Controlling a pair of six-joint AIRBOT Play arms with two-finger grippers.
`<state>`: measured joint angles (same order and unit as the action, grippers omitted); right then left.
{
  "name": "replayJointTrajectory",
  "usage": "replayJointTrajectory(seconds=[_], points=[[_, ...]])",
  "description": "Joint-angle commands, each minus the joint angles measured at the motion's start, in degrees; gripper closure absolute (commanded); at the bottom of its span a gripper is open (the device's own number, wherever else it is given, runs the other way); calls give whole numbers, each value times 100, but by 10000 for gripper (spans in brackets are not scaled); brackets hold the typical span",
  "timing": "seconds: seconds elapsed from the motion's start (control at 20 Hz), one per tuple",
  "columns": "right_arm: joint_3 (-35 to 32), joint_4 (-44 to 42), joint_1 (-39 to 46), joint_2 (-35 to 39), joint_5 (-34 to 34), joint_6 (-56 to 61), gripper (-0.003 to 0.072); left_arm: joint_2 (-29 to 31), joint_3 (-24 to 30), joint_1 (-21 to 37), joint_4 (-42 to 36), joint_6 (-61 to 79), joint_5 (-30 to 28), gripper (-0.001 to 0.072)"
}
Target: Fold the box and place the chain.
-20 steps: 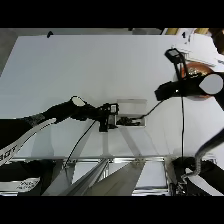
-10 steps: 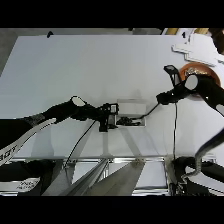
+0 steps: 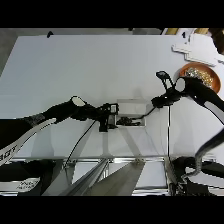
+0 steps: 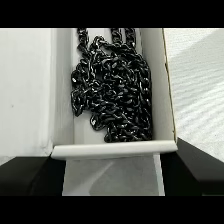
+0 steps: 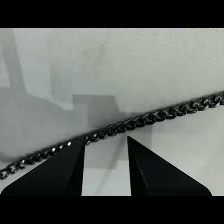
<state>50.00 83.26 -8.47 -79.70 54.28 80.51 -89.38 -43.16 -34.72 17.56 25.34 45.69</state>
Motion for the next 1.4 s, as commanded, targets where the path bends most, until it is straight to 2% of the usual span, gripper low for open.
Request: replayJointTrajectory(seconds=[0.0,0.1,0.25,1.2,1.3,1.35], points=[[0,164,-26,-31,-35,129,408,0,0,-2,2,0,-2,540],[0,186,-26,-31,-66,164,496,0,0,-2,0,0,-2,540],[0,181,-26,-31,-140,166,529,0,0,-2,2,0,-2,540],[0,186,-26,-151,-208,219,509,0,0,-2,0,0,0,540],[0,186,-26,-136,-153,162,666,0,0,-2,2,2,-2,540],[0,205,-28,-74,-111,149,666,0,0,-2,0,0,-2,540]])
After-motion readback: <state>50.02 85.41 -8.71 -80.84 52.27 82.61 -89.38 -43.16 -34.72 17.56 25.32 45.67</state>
